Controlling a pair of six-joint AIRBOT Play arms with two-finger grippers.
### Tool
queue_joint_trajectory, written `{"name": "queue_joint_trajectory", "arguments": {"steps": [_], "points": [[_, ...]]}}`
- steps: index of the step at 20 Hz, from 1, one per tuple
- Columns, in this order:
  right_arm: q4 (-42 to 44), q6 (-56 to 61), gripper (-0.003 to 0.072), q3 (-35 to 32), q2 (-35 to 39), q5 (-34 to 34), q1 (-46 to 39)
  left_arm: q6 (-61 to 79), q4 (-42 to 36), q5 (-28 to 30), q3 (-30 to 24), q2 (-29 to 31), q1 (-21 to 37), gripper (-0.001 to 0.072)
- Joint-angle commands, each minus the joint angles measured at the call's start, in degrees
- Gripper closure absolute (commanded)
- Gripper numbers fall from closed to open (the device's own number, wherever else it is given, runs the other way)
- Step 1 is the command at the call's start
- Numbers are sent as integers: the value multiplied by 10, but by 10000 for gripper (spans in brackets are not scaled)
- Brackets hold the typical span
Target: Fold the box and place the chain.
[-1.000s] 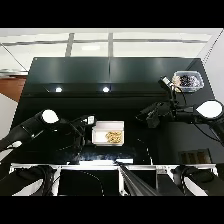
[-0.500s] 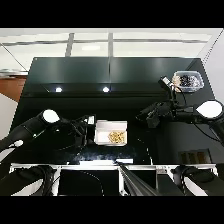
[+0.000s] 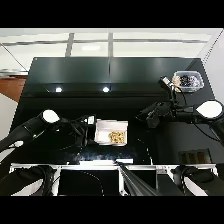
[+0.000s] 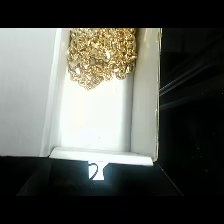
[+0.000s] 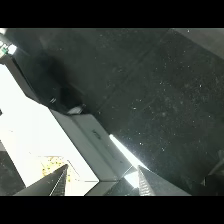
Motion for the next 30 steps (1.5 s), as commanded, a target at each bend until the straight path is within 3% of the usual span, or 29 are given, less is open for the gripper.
{"name": "queue_joint_trajectory", "arguments": {"steps": [1,6,14,21,23,24,26,27,28,30], "points": [[0,0,166,0,0,-2,0,7,-3,7,-15,0,0,0],[0,0,166,0,0,-12,0,27,-57,17,-21,0,0,0],[0,0,166,0,0,-12,0,35,-58,21,-22,0,-33,0],[0,0,166,0,0,-12,0,35,-57,67,-22,0,-45,2],[0,0,166,0,0,-12,0,35,-57,65,-22,0,-46,58],[0,0,166,0,0,-12,0,35,-57,65,-22,0,-46,146],[-11,0,164,0,0,-27,0,35,-57,62,-22,0,-46,240],[-13,0,131,0,0,-41,0,35,-57,62,-22,0,-46,255],[-9,5,-34,0,0,-59,2,35,-57,63,-22,1,-45,269],[3,20,-34,1,0,-100,24,35,-57,69,-22,6,-45,311]]}}
